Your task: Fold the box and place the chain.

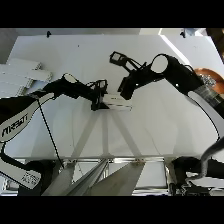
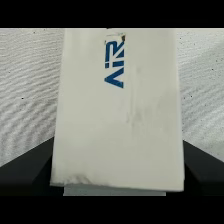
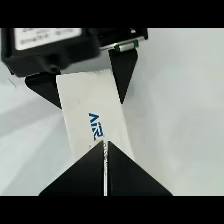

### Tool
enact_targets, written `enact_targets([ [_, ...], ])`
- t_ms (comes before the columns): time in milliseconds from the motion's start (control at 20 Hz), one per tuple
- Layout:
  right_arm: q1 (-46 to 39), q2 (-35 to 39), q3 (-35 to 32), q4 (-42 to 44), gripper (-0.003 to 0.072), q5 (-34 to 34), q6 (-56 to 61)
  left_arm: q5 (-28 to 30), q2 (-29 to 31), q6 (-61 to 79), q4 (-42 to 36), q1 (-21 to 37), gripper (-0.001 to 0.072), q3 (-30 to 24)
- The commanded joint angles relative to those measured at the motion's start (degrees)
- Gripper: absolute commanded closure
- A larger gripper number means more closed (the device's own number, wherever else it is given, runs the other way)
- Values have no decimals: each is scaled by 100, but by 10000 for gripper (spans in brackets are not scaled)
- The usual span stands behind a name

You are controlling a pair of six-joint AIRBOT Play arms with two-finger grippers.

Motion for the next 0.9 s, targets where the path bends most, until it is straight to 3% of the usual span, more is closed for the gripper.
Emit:
enact_targets([
  [0,-216,55,-289,190,677,15,1128,-4,2,2,7,2,363,2],
  [200,-201,-52,-1064,1589,679,-315,1001,-4,2,4,7,2,363,2],
  [400,-188,-442,-1270,2579,679,-710,953,-4,2,2,9,2,363,2],
  [850,-11,-737,-1276,2505,678,-739,994,-4,2,2,7,2,363,2],
])
